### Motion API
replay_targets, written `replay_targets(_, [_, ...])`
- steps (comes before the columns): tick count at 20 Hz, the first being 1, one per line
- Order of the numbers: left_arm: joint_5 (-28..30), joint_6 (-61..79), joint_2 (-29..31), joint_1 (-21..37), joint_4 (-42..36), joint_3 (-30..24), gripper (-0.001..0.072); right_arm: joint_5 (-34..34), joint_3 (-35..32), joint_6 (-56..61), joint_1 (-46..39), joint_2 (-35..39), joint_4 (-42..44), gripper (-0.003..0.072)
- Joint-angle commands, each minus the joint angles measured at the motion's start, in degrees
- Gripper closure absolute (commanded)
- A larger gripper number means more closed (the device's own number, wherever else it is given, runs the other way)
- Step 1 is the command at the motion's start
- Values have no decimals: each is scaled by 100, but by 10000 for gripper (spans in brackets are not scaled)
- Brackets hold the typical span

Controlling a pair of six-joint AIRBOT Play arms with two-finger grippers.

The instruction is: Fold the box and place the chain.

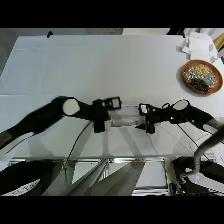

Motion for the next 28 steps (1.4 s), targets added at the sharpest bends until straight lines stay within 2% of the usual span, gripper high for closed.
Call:
replay_targets(1, [-715, -1932, 833, 485, 544, 2, 706, 2, -2, -4, 0, -2, 0, 288])
replay_targets(4, [-1106, -3591, 1215, 881, 892, -72, 705, 2, -2, -4, 0, -2, 0, 288])
replay_targets(9, [-645, -4990, 1058, 1506, 841, -938, 705, 2, -2, -4, 0, -2, 0, 288])
replay_targets(11, [-485, -4999, 798, 1648, 531, -1158, 705, 2, -2, -4, 0, -2, 0, 288])
replay_targets(14, [-341, -4955, 299, 1661, -42, -1174, 705, 2, -2, -4, 0, -2, 0, 288])
replay_targets(19, [-85, -4933, -352, 1309, -468, -1176, 701, 2, -2, -4, 0, -2, 0, 288])
replay_targets(24, [146, -3779, -437, 1001, -1838, -1174, 701, 2, -2, -4, 0, -2, 0, 288])
replay_targets(28, [157, -3274, -437, 761, -2221, -1174, 701, 2, -2, -4, 0, -2, 0, 288])
